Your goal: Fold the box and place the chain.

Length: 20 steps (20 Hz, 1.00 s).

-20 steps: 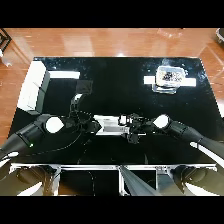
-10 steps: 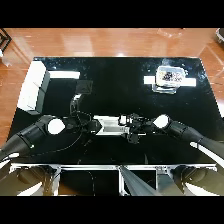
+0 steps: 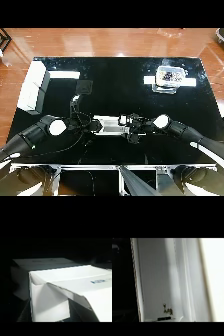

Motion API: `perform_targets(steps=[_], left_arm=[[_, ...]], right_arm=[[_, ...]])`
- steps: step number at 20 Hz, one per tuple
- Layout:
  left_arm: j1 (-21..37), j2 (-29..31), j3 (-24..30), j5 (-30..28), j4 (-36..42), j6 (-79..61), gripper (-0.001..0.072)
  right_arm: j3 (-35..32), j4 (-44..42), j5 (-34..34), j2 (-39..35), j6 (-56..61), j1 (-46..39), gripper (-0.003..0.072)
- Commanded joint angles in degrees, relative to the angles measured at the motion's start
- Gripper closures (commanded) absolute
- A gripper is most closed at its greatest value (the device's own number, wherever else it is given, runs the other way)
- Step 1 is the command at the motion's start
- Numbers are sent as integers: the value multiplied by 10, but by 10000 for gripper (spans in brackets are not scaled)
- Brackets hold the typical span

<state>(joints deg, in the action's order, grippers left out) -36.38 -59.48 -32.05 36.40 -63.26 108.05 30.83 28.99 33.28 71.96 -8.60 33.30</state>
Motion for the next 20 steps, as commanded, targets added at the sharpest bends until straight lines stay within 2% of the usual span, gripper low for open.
perform_targets(steps=[1,16,20], left_arm=[[0,-10,0,-1,-5,8,152],[0,-13,0,-5,-13,8,152],[0,-35,-7,-3,-13,8,152]], right_arm=[[0,0,0,0,0,0,208],[0,0,0,0,0,0,209],[0,0,0,0,0,0,208]])
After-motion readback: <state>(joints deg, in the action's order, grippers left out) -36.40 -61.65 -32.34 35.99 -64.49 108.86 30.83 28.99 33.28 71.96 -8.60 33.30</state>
